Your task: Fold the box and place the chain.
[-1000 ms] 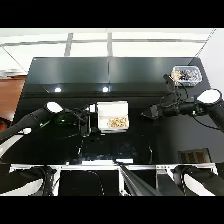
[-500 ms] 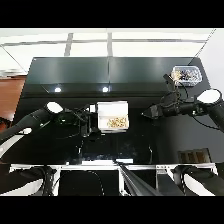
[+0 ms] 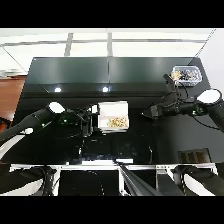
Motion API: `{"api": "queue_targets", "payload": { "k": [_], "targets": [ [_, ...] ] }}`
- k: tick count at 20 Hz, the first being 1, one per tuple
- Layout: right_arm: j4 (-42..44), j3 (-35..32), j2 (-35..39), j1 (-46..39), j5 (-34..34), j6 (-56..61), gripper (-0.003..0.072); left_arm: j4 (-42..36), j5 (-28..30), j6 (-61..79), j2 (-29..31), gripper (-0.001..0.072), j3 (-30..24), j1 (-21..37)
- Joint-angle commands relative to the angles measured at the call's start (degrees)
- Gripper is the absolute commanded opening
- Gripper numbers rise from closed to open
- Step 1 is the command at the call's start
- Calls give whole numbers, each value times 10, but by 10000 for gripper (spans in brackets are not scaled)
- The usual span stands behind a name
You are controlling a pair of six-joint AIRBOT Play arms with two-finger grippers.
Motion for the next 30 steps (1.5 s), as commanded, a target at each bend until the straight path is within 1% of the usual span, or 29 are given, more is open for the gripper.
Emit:
{"api": "queue_targets", "payload": {
  "k": [1, 2, 3, 4, 5, 8, 9, 12, 14, 17, 20, 22, 25, 28, 30],
  "targets": [
    [6, 0, 0, 9, -28, 0, 271, 2, 2, -1, 0, 416, 0, 0],
    [18, 0, 0, 21, -56, 0, 272, 2, 2, -1, 0, 416, 0, 0],
    [42, 0, -2, 40, -93, 0, 306, 2, 2, -1, 0, 416, 0, 0],
    [68, 0, -5, 60, -130, 0, 488, 2, 2, -1, 0, 416, 0, -1],
    [94, 0, -10, 83, -168, 0, 696, 4, 3, -1, 0, 416, 0, -3],
    [108, 4, -30, 144, -302, 0, 702, 5, 3, -1, 0, 416, 0, -3],
    [108, 14, -42, 150, -327, 0, 702, 5, 3, -1, 0, 416, 0, -3],
    [109, 75, -96, 150, -334, 0, 700, 5, 3, -1, 0, 416, 0, -3],
    [103, 113, -127, 150, -307, 0, 700, 5, 3, -1, 0, 417, 0, -3],
    [94, 131, -158, 150, -214, -30, 699, 5, 3, -1, 0, 416, 0, -3],
    [12, 131, -161, 150, -123, -66, 700, 5, 3, -1, 0, 417, 0, -3],
    [-26, 131, -161, 150, -88, -89, 699, 5, 3, -1, 0, 417, 0, -3],
    [-25, 131, -159, 150, -49, -213, 698, 5, 3, -1, 0, 417, 0, -3],
    [-4, 136, -155, 150, -9, -341, 698, 5, 3, -1, 0, 417, 0, -3],
    [19, 139, -152, 150, 7, -389, 699, 5, 3, -1, 0, 417, 0, -3]
  ]
}}
